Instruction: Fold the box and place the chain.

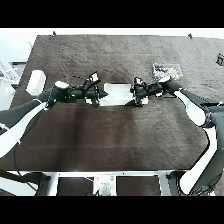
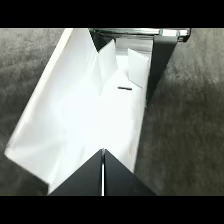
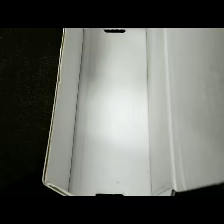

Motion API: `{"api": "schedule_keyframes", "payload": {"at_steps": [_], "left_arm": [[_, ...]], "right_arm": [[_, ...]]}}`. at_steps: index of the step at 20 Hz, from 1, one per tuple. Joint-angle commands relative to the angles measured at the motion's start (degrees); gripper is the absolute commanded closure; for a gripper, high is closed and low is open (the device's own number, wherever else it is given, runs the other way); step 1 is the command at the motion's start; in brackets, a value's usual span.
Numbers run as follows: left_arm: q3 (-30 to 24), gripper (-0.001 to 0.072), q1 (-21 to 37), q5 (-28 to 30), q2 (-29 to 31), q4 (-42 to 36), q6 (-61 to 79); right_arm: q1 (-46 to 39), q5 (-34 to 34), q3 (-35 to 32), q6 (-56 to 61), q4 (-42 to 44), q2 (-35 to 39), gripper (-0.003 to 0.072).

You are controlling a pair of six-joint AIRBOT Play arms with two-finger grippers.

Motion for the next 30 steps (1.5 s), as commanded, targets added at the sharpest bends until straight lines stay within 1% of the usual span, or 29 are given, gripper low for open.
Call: {"api": "schedule_keyframes", "payload": {"at_steps": [1, 5, 6, 11, 20, 30], "left_arm": [[3.9, 0.0690, 1.6, -2.5, -3.1, -1.2, 1.0], [10.7, 0.0690, 4.0, -3.5, -7.1, -1.7, -0.6], [12.3, 0.0690, 4.0, -4.5, -8.5, -1.8, -0.6], [17.4, 0.0690, 3.8, -5.4, -14.3, -1.9, -2.3], [17.6, 0.0690, 3.8, -4.3, -17.9, -1.8, -6.3], [17.6, 0.0690, 3.8, -5.6, -18.0, -1.8, -6.8]], "right_arm": [[0.0, 0.0, 0.0, 0.0, 0.0, 0.0, 0.0096], [0.0, 0.0, 0.0, 0.0, 0.0, 0.0, 0.0095], [0.0, 0.0, 0.0, 0.0, 0.0, 0.0, 0.0095], [0.0, 0.0, 0.0, 0.0, 0.0, 0.0, 0.0096], [0.0, 0.0, 0.0, 0.0, 0.0, 0.0, 0.0095], [0.0, 0.0, 0.0, 0.0, 0.0, 0.0, 0.0096]]}}
